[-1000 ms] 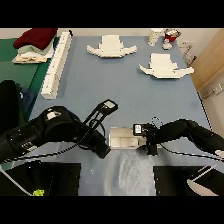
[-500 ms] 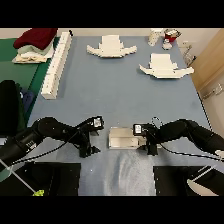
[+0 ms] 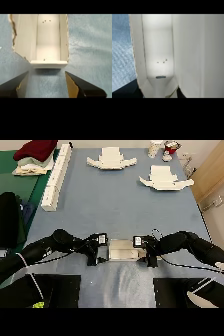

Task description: Fold the box.

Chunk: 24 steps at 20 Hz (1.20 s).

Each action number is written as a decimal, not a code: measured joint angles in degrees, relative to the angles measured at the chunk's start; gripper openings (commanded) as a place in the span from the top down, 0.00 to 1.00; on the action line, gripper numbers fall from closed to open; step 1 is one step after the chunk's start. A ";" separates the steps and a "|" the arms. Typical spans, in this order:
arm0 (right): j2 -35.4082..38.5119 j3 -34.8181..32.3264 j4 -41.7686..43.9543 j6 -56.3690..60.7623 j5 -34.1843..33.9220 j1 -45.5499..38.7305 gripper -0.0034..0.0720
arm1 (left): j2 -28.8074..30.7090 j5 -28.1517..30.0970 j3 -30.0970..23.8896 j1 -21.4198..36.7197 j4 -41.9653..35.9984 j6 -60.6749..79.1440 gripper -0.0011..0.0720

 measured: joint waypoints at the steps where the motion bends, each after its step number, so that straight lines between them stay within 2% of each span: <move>1: 0.00 0.00 0.00 0.00 -0.02 0.00 0.37 | -0.70 0.72 0.00 -0.68 -0.96 0.79 0.03; 11: 0.00 0.00 0.02 0.07 0.00 0.00 0.37 | -5.16 5.49 1.16 -4.83 -6.88 5.03 0.03; 21: 0.00 0.00 0.02 0.04 0.00 0.00 0.37 | -6.03 8.00 1.57 -7.67 -5.40 4.20 0.03; 22: 0.00 0.00 0.02 0.04 0.00 0.00 0.37 | -6.03 8.26 1.57 -7.72 -5.33 4.13 0.15; 23: 0.00 0.00 0.02 0.04 0.00 0.00 0.37 | -6.05 8.28 1.60 -7.78 -5.29 4.04 0.36; 24: 0.00 0.00 0.02 0.04 0.00 0.00 0.37 | -6.10 8.22 1.62 -7.91 -5.16 3.91 0.38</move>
